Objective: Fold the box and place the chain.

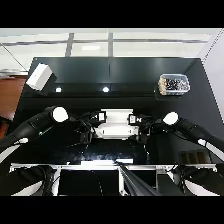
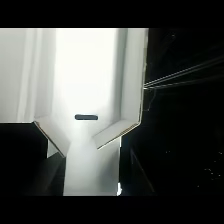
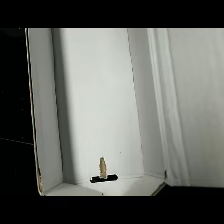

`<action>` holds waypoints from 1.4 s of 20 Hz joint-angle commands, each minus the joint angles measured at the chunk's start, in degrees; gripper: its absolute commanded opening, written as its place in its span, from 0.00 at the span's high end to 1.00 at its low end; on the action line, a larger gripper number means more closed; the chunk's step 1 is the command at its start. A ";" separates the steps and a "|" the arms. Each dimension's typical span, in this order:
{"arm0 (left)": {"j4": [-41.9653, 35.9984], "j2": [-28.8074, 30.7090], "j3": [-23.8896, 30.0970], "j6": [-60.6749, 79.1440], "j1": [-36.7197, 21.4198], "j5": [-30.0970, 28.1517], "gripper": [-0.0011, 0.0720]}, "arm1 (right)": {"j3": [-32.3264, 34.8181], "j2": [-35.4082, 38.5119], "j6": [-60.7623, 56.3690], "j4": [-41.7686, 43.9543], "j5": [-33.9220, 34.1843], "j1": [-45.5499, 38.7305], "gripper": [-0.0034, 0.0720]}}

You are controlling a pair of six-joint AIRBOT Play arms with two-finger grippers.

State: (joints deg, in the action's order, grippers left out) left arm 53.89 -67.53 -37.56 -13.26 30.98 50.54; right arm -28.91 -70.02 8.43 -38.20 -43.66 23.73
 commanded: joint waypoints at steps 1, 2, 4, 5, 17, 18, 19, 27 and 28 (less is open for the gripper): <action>-0.11 -0.07 0.02 0.02 0.35 0.59 0.43 | 0.00 -0.02 -0.02 0.04 0.00 0.00 0.47; 0.04 -0.09 0.02 0.02 0.33 -0.04 0.42 | 0.00 -0.02 -0.02 0.04 0.00 0.00 0.47; 1.03 -0.09 0.02 0.00 0.35 -2.60 0.43 | 0.00 -0.02 -0.02 0.04 0.00 0.00 0.47; 1.18 -0.09 0.02 0.00 0.35 -3.72 0.43 | 0.00 -0.02 -0.04 0.02 0.00 0.00 0.47; 11.37 0.35 -0.22 -6.75 3.61 -1.57 0.69 | 0.00 -0.02 -0.02 0.04 -0.02 0.00 0.47; 12.15 0.44 -0.24 -6.75 3.61 -1.31 0.69 | 0.00 -0.02 -0.02 0.04 -0.02 0.00 0.47; 12.37 0.61 -0.26 -6.75 3.58 -1.33 0.68 | 0.00 -0.02 -0.02 0.04 -0.02 0.00 0.47; 11.93 2.08 -0.31 -6.71 3.23 -8.20 0.17 | 0.00 -0.02 -0.04 0.04 -0.02 0.00 0.47; 10.73 2.08 -0.31 -6.64 3.23 -8.41 0.17 | 0.00 -0.02 -0.04 0.04 -0.02 0.00 0.47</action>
